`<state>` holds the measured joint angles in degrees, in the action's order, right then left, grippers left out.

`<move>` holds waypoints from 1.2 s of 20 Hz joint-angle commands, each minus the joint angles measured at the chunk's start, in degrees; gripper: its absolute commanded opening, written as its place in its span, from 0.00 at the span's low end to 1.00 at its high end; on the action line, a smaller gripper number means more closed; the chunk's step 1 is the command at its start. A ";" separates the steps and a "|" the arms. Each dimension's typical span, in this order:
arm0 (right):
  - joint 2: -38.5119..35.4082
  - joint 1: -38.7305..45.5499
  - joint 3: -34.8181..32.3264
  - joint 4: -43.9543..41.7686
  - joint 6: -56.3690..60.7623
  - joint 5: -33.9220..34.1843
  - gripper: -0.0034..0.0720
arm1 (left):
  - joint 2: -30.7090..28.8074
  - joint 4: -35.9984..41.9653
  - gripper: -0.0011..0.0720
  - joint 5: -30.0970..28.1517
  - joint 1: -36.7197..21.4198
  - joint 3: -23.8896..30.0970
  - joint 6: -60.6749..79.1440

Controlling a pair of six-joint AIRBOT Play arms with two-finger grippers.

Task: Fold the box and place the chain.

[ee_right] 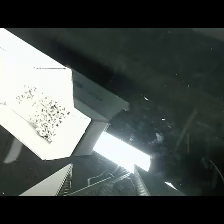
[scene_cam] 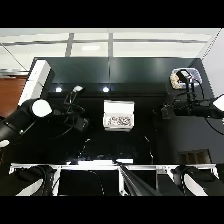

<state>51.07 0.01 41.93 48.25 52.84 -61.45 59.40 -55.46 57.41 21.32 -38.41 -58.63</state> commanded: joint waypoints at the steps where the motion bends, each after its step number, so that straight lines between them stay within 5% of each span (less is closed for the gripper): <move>1: -0.02 -0.02 0.00 0.02 1.68 -0.04 0.63 | 1.03 22.23 1.00 1.36 -3.76 7.17 46.14; 5: -0.02 -0.02 0.00 -0.02 2.95 -0.07 0.63 | 4.55 21.16 0.99 -9.07 0.33 6.95 71.25; 8: -0.02 -0.31 0.00 -0.13 3.15 -0.15 0.63 | 11.76 27.89 0.99 -8.52 -0.04 4.35 79.25; 15: -0.02 -3.50 0.00 -0.13 3.13 -0.87 0.63 | 20.81 29.07 0.99 -9.18 -0.79 -1.57 75.32; 24: 0.00 -4.17 0.00 0.07 3.10 -0.87 0.63 | 22.45 26.95 0.99 -8.98 0.00 -3.91 75.12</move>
